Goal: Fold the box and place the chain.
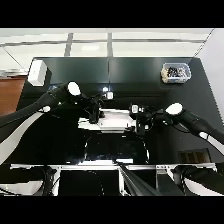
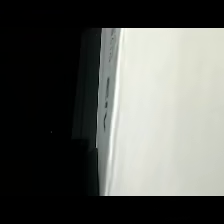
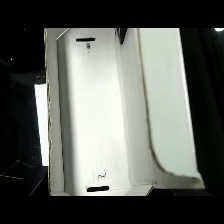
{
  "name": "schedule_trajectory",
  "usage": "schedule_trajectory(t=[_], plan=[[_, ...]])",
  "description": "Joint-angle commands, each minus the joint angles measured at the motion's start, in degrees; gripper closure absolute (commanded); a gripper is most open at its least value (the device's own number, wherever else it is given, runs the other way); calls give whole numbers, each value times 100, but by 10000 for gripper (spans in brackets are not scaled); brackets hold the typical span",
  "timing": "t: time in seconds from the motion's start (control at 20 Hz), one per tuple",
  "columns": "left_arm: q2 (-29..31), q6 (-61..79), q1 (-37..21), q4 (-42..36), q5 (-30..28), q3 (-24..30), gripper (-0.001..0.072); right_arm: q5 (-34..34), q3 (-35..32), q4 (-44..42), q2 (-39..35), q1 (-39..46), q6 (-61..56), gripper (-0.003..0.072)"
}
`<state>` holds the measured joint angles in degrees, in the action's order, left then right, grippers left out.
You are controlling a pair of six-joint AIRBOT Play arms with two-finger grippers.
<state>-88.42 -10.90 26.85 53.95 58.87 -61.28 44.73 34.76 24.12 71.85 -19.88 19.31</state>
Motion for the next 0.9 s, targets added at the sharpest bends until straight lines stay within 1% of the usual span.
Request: schedule_trajectory(t=[0.0,0.15,0.4,0.5,0.6,0.7,0.85], plan=[[7,-9,2,4,138,2,690,-105,-2,11,208,0,284,-21],[7,-11,2,4,188,2,689,-107,2,15,352,-11,282,-21],[7,-7,0,4,280,2,688,-105,11,57,354,-17,273,-21],[7,-7,0,4,269,2,688,-98,11,160,358,-63,256,-21],[7,-7,0,4,271,2,688,-116,11,474,367,-181,168,-21],[7,-7,0,4,271,2,688,-352,13,533,372,-264,-35,-21],[7,-7,0,4,269,2,688,-385,13,542,378,-264,-85,-21]])
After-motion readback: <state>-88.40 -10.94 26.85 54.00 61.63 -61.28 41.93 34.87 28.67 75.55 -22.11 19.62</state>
